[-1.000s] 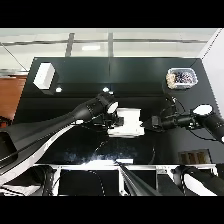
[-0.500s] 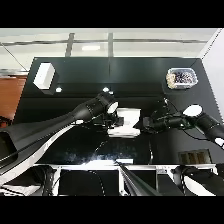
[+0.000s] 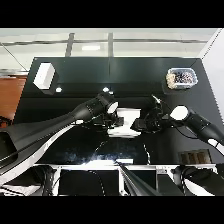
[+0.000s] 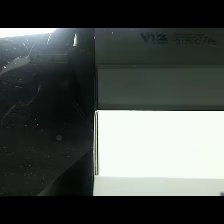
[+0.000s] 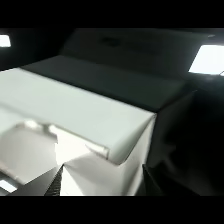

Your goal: Fold the box and place the chain.

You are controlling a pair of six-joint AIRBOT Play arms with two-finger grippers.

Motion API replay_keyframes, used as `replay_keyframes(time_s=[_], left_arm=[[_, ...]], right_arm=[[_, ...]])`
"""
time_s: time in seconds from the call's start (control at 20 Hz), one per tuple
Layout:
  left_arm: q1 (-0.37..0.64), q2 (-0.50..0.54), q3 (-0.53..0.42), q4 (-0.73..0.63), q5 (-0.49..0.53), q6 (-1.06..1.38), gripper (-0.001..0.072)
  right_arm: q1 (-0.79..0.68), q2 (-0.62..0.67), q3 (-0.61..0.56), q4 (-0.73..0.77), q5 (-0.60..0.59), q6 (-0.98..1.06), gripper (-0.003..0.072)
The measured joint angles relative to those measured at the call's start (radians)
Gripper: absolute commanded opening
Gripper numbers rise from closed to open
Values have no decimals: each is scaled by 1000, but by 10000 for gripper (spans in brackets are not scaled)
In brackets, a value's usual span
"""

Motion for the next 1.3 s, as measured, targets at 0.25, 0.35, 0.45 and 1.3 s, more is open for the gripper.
replay_keyframes(time_s=[0.25, 0.35, 0.45, 1.3], left_arm=[[0, 0, 0, 1, 1, 0, 27], [0, 0, 0, 4, 2, 0, 27], [0, 0, 0, 4, 2, 0, 27], [0, 0, 0, 3, 3, 0, 27]], right_arm=[[106, -68, 113, -220, 10, 183, 460], [156, -110, 174, -315, 51, 261, 459], [203, -149, 230, -414, 105, 344, 417], [304, -249, 316, -614, 243, 719, 231]])
